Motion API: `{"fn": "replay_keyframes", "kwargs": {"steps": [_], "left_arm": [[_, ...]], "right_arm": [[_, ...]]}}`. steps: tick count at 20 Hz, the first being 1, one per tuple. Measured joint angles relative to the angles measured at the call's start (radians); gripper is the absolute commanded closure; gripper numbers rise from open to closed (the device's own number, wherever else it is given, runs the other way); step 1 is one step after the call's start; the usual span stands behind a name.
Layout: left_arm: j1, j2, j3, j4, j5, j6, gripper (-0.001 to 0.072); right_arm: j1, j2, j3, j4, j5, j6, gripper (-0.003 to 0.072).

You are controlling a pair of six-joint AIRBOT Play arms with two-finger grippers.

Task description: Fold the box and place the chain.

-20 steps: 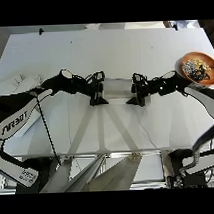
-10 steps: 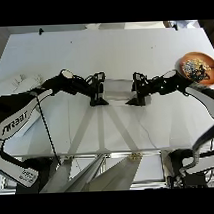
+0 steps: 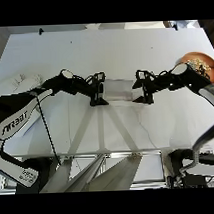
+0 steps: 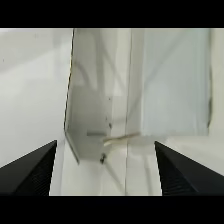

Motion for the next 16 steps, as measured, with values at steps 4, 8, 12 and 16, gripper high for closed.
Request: {"fn": "replay_keyframes", "kwargs": {"steps": [4,8,12,16], "left_arm": [[0.000,0.000,0.000,0.000,0.001,0.000,0.0431],[0.000,0.000,0.000,0.000,0.002,0.000,0.0431],[0.000,0.000,0.000,0.000,0.002,0.000,0.0431],[0.000,0.000,0.000,-0.001,0.002,-0.001,0.0431]], "right_arm": [[0.002,0.058,0.000,-0.090,0.032,0.201,0.0671],[0.008,0.076,0.000,0.010,0.080,0.309,0.0672],[0.014,0.077,0.000,0.186,-0.012,0.408,0.0676],[0.021,0.028,0.000,0.274,-0.178,0.467,0.0674]]}}
